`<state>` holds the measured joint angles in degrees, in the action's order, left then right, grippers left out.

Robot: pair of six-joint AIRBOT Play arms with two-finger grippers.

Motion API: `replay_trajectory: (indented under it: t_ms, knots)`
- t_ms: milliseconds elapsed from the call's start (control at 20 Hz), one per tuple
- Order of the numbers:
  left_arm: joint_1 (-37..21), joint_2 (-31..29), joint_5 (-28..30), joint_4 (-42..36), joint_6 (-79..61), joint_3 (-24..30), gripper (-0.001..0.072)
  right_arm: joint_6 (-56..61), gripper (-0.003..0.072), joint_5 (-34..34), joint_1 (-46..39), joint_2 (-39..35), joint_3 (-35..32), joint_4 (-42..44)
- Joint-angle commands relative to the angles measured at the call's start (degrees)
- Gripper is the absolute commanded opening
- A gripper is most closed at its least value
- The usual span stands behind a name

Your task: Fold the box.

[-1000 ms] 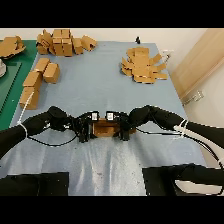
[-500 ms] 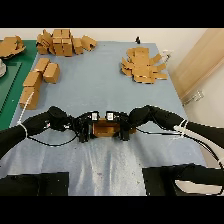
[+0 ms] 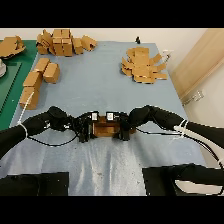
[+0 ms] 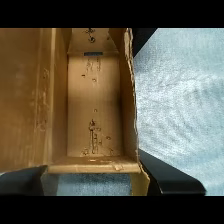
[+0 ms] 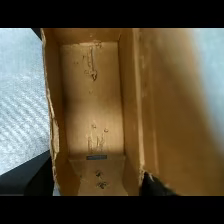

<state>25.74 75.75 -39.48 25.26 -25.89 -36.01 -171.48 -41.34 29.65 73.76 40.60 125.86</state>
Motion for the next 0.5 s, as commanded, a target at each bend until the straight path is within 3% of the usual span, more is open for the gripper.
replay_trajectory:
  t_ms: [0, 250, 350, 450]
  knots:
    - [0.0, 0.02, -0.02, 0.02, 0.0, -0.07, 0.0591, 0.66, 0.072, -1.36, -0.17, -1.16, 0.22, -0.11]
    - [0.0, 0.02, -0.02, 0.02, -0.02, -0.04, 0.0592, 5.62, 0.072, -6.43, -4.48, -6.49, 0.28, -6.36]
    - [0.0, 0.02, -0.04, 0.02, -0.02, -0.04, 0.0591, 14.64, 0.072, -14.25, -7.67, -9.84, 0.28, -12.22]
    - [-0.02, 0.02, 0.0, 0.02, -0.02, -0.07, 0.0592, 25.05, 0.072, -25.79, -10.91, -14.84, 0.28, -11.43]
